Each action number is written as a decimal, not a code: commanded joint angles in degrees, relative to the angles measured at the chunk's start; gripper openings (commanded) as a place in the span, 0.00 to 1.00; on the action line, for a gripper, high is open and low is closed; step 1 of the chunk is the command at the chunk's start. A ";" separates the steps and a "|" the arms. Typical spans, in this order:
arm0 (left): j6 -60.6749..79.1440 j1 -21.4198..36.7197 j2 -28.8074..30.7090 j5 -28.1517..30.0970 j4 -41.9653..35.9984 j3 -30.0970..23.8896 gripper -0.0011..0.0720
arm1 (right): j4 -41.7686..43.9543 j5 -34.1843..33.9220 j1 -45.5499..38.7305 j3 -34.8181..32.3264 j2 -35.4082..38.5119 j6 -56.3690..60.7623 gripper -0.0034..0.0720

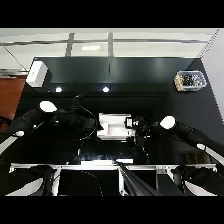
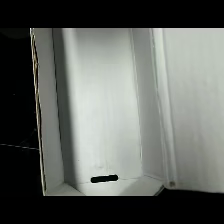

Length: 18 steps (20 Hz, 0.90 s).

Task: Fold the box and place the chain.

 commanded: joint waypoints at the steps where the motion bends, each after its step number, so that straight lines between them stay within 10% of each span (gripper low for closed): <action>1: -11.61 -3.80 0.04 0.68 7.76 3.98 0.70 | 0.00 0.00 0.00 0.00 -0.02 0.02 0.61; 6: -23.26 -8.72 0.00 2.58 17.73 7.13 0.55 | 0.00 0.00 0.00 0.00 -0.02 0.02 0.61; 18: -52.98 -22.91 -3.23 5.38 45.94 11.58 0.55 | 0.00 0.00 0.00 0.00 -0.02 0.02 0.61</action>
